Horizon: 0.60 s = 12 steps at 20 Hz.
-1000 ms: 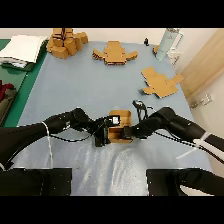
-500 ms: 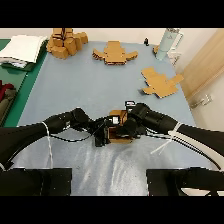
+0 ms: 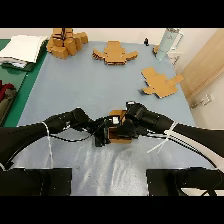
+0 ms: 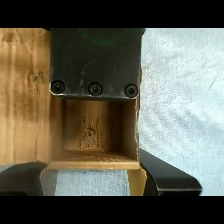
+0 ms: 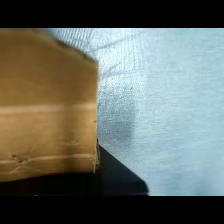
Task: Fold the box.
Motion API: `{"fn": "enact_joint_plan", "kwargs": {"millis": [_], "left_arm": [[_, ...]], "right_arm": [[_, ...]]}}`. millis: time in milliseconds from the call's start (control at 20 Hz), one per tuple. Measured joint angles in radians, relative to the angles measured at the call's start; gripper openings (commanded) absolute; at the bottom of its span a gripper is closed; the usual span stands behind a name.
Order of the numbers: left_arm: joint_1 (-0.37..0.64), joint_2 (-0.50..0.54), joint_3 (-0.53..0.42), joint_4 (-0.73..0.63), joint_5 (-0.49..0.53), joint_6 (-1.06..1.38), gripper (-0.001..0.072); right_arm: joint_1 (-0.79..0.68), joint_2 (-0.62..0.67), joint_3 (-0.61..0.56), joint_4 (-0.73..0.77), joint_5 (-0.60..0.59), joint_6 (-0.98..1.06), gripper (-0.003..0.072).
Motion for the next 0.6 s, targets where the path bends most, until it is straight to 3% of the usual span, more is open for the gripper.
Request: {"fn": "enact_joint_plan", "kwargs": {"millis": [150,200,250,600], "left_arm": [[0.000,0.000,0.000,0.000,0.000,0.000,0.0513],[0.000,0.000,0.000,0.000,0.000,0.000,0.0513],[0.000,0.000,0.000,0.000,0.000,0.000,0.0513],[0.000,0.000,0.000,0.000,0.000,0.000,0.0513]], "right_arm": [[0.001,0.002,0.002,-0.001,0.000,0.001,0.0316],[0.001,0.006,0.003,-0.002,-0.005,0.000,0.0345],[0.001,0.009,0.004,-0.003,-0.009,0.000,0.0432],[-0.001,0.081,0.019,0.000,-0.038,-0.003,0.0438]]}}
